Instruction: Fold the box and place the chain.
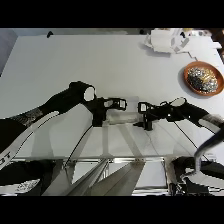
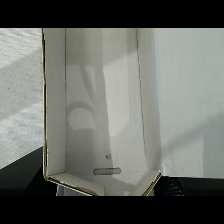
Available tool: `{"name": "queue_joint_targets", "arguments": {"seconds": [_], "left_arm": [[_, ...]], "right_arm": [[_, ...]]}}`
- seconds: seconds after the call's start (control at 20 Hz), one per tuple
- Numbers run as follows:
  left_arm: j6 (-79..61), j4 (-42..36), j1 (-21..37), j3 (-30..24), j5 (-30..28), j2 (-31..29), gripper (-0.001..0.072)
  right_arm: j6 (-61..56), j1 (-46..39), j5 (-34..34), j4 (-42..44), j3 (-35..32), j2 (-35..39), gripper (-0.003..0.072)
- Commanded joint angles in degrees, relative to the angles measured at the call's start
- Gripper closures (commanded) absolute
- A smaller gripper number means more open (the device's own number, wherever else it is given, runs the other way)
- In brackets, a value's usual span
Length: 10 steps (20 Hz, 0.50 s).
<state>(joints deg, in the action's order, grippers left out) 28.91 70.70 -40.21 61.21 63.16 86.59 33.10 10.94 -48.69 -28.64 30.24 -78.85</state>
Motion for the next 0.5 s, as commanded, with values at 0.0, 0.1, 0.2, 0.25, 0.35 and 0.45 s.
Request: {"name": "queue_joint_targets", "arguments": {"seconds": [0.0, 0.1, 0.2, 0.25, 0.35, 0.45], "left_arm": [[-0.85, -1.38, -0.57, -0.02, -1.53, 0.37, 0.0577], [-0.83, -1.9, -0.98, -0.04, -3.08, 0.37, 0.0577], [-0.83, -2.75, -1.36, -0.02, -4.37, 0.37, 0.0577], [-0.83, -3.61, -1.51, -0.02, -4.85, 0.37, 0.0576], [-0.81, -4.37, -1.95, -0.02, -5.68, 0.42, 0.0576], [-0.79, -4.98, -2.23, -0.04, -6.64, 0.48, 0.0575]], "right_arm": [[-0.02, 0.0, -0.04, 0.0, 0.0, 0.04, 0.0326], [-0.02, 0.0, -0.04, 0.0, 0.0, 0.04, 0.0326], [-0.02, 0.0, -0.04, 0.02, 0.0, 0.04, 0.0326], [-0.02, 0.02, -0.04, 0.02, 0.0, 0.04, 0.0326], [-0.02, 0.0, -0.04, 0.0, 0.0, 0.04, 0.0326], [-0.02, 0.0, -0.04, 0.0, 0.0, 0.04, 0.0326]]}}
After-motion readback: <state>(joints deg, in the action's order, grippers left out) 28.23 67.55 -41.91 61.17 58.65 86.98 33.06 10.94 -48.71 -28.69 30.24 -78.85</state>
